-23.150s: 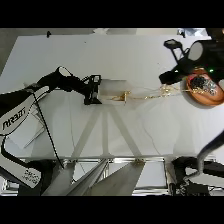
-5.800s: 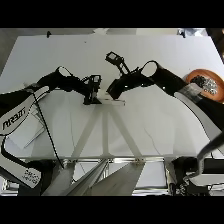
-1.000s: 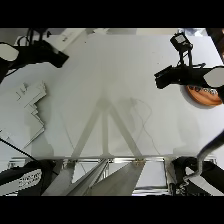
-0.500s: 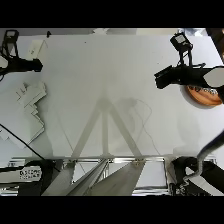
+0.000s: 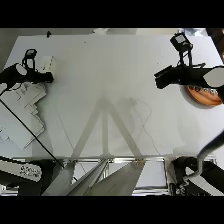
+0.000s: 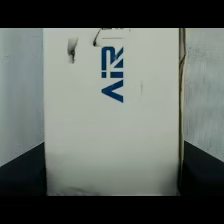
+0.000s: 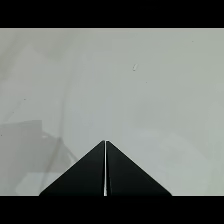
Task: Fold the box and place the chain.
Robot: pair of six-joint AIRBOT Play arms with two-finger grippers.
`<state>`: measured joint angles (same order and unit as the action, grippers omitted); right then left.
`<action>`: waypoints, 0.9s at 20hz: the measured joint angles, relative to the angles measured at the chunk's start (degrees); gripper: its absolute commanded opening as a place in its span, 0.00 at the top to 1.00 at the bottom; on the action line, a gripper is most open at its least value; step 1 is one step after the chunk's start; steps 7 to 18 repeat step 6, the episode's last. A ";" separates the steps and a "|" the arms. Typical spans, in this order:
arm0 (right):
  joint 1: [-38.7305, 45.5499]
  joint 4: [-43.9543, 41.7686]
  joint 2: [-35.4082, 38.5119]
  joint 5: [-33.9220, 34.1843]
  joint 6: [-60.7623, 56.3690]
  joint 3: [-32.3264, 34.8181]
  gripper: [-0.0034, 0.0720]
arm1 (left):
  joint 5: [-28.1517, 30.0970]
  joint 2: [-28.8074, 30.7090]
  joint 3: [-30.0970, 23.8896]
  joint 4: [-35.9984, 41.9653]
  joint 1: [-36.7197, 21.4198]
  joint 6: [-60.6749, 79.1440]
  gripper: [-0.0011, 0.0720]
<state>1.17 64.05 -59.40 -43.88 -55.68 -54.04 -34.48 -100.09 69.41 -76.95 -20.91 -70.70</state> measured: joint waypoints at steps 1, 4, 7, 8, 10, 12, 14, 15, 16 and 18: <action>0.00 0.00 0.00 -0.02 0.00 0.00 0.94 | -0.24 -0.04 0.00 -0.02 0.07 0.04 0.02; 0.00 0.00 0.00 0.00 0.00 0.00 0.94 | -0.57 1.05 -0.15 -0.02 0.04 0.11 0.02; 0.00 0.00 0.00 -0.02 0.02 0.00 0.94 | -3.50 3.50 -0.24 -0.20 0.13 -0.04 0.02; 0.00 0.00 0.00 -0.02 0.02 0.00 0.94 | -3.50 3.50 -0.24 -0.20 0.13 -0.04 0.02; 0.00 0.00 0.00 -0.02 0.02 0.00 0.94 | -3.50 3.50 -0.24 -0.20 0.13 -0.04 0.02; 0.00 0.00 0.00 -0.02 0.02 0.00 0.94 | -3.50 3.50 -0.24 -0.20 0.13 -0.04 0.02; 0.00 0.00 0.00 -0.02 0.02 0.00 0.94 | -3.50 3.50 -0.24 -0.20 0.13 -0.04 0.02; 0.00 0.00 0.00 -0.02 0.02 0.00 0.94 | -3.50 3.50 -0.24 -0.20 0.13 -0.04 0.02; 0.00 0.00 0.00 -0.02 0.02 0.00 0.94 | -3.50 3.50 -0.24 -0.20 0.13 -0.04 0.02; 0.00 0.00 0.00 -0.02 0.02 0.00 0.94 | -3.50 3.50 -0.24 -0.20 0.13 -0.04 0.02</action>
